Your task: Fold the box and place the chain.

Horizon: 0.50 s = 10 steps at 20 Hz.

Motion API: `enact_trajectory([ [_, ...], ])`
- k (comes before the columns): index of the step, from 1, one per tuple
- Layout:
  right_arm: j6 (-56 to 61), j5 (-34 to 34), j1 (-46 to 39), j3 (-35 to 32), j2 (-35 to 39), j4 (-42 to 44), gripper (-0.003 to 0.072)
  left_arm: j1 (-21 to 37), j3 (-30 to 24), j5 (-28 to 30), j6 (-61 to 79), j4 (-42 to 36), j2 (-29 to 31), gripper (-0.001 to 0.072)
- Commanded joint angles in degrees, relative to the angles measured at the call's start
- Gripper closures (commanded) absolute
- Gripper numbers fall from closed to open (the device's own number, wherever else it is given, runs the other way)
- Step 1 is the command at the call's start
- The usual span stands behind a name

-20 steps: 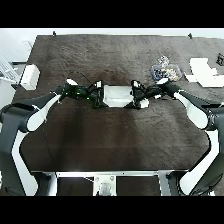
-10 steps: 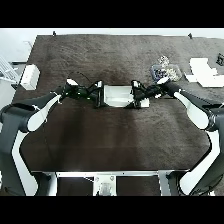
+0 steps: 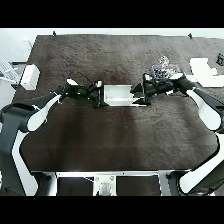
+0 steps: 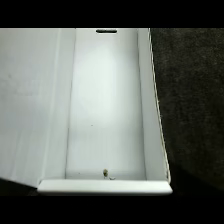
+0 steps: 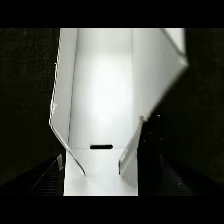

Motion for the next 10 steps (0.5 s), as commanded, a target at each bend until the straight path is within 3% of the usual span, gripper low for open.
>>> enact_trajectory([
  [1,1.05,6.23,-2.01,0.07,2.93,1.90,0.0257,-0.02,-0.02,-0.50,-0.24,0.15,0.02,0.0362],
  [2,2.14,9.05,-1.99,0.04,3.96,2.38,0.0588,-0.02,-0.02,-0.52,-0.26,0.15,0.02,0.0363],
  [3,6.05,10.43,-1.66,0.00,4.24,3.85,0.0675,-0.02,-0.02,-0.52,-0.42,0.15,0.02,0.0363],
  [6,7.96,10.34,1.25,-0.70,4.15,5.46,0.0677,-0.02,-0.02,-0.46,-1.60,0.17,0.02,0.0362],
  [10,8.59,3.69,3.37,0.26,4.17,10.56,0.0678,-0.02,-0.02,-0.50,-1.77,0.22,0.00,0.0363],
])
